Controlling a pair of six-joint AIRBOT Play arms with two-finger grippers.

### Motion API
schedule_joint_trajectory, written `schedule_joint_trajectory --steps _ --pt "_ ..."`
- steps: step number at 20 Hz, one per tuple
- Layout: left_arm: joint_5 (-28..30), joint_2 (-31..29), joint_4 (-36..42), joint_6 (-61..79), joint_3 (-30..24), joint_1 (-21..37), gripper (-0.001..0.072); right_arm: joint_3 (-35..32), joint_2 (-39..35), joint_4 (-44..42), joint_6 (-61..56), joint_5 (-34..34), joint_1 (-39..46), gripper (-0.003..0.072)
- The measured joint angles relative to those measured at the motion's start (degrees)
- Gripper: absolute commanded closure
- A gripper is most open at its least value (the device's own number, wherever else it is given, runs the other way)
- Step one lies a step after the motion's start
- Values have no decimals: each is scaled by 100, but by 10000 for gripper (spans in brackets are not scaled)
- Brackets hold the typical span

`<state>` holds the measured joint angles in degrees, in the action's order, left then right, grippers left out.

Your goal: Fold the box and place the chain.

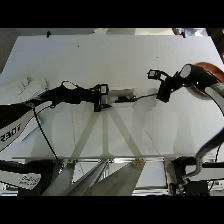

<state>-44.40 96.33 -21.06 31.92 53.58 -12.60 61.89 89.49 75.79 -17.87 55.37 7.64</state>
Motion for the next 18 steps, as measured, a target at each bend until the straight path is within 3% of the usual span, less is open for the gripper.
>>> schedule_joint_trajectory --steps 1,3,10,18 --pt "-2 0 0 0 0 2 361 2 68 7 24 -66 -24 375" --pt "-2 0 0 0 0 0 361 11 197 11 22 -72 -79 665" --pt "-2 0 0 -2 0 2 361 -20 9 -17 -297 149 -343 668" --pt "-2 0 0 0 0 2 361 0 -1084 -1635 -599 195 -1119 667"
